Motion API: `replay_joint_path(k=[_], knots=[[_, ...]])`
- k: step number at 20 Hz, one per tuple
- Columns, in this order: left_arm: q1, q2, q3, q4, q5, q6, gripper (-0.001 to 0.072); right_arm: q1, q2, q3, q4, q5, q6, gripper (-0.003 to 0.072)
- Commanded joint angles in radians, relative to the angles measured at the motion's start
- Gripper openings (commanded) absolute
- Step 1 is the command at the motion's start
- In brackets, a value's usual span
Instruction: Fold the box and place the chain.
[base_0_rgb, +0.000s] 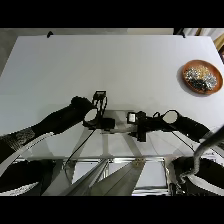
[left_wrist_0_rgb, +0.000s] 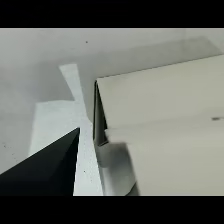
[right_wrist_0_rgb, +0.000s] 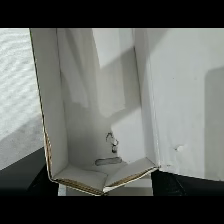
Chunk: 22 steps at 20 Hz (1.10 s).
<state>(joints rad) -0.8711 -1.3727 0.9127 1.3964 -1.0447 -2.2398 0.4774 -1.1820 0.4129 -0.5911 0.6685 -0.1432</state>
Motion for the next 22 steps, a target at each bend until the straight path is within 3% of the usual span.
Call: replay_joint_path(k=[1, 5, 7, 8, 12, 13, 16, 17, 22], knots=[[-0.016, -0.009, 0.001, 0.016, -0.010, -0.077, 0.0433, -0.001, 0.001, 0.000, 0.000, -0.002, 0.000, 0.0311], [-0.027, -0.011, 0.001, 0.014, 0.001, -0.080, 0.0287, -0.001, 0.001, 0.000, 0.000, -0.002, 0.000, 0.0311], [-0.031, -0.011, 0.001, 0.011, 0.005, -0.100, 0.0259, -0.001, 0.001, 0.000, 0.000, -0.002, 0.000, 0.0311], [-0.033, -0.011, 0.001, 0.011, 0.009, -0.122, 0.0194, -0.001, 0.001, 0.000, 0.000, -0.002, 0.000, 0.0311], [-0.040, -0.011, 0.001, 0.010, 0.029, -0.124, 0.0142, -0.001, 0.001, 0.000, 0.000, -0.002, 0.000, 0.0311], [-0.040, -0.011, 0.001, 0.003, 0.039, -0.124, 0.0179, -0.001, 0.001, 0.000, 0.000, -0.002, 0.000, 0.0311], [-0.026, -0.005, 0.005, -0.020, 0.037, -0.115, 0.0518, -0.001, 0.001, 0.000, 0.000, -0.002, 0.000, 0.0311], [-0.017, -0.003, 0.010, -0.019, 0.021, -0.111, 0.0579, -0.001, 0.001, 0.000, 0.000, -0.002, 0.000, 0.0311], [0.028, -0.002, 0.035, -0.057, -0.014, -0.044, 0.0543, -0.001, 0.001, 0.000, 0.000, -0.002, 0.000, 0.0311]])
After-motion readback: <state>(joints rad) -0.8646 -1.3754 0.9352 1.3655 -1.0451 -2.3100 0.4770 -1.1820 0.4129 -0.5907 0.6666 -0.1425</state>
